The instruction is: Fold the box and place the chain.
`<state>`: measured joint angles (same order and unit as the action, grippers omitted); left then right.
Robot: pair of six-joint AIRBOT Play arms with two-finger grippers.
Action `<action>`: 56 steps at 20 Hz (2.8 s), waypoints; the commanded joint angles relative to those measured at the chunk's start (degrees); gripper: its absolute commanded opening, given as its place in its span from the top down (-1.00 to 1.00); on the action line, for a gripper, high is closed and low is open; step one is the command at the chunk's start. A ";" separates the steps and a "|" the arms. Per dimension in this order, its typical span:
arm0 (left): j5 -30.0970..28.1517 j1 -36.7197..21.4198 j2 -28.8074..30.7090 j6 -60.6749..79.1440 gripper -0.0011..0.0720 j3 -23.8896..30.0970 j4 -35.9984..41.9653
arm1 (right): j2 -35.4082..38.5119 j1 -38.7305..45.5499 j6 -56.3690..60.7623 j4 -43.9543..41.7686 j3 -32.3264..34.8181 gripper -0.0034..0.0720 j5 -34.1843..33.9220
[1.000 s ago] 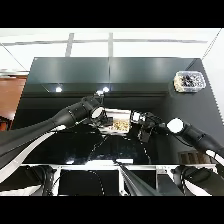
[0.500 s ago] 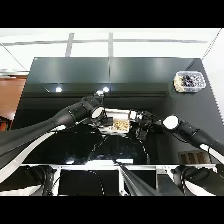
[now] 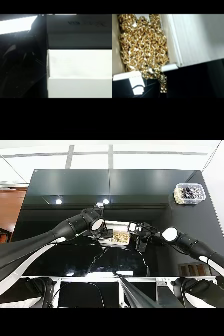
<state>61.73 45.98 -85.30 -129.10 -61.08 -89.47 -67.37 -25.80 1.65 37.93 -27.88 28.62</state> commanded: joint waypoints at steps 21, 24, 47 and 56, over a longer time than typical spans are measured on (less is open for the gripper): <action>-0.61 -0.04 0.00 0.00 0.89 -0.04 0.00 | 17.84 -1.60 50.05 -11.19 -0.07 0.09 3.82; -0.66 -0.04 0.00 -0.02 0.89 -0.04 0.02 | 19.04 2.62 53.00 -3.80 -0.09 0.08 4.76; 4.70 -3.93 25.53 -1.53 -0.36 9.70 -21.05 | 20.33 10.45 56.43 1.38 -0.09 -0.88 19.21; -11.19 -41.62 45.11 62.23 -0.41 35.08 51.78 | 20.33 10.91 53.79 1.53 -0.09 -0.88 22.29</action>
<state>52.56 14.22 -40.82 -110.45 -31.33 -76.97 -47.07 -14.96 56.31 39.40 -27.94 49.41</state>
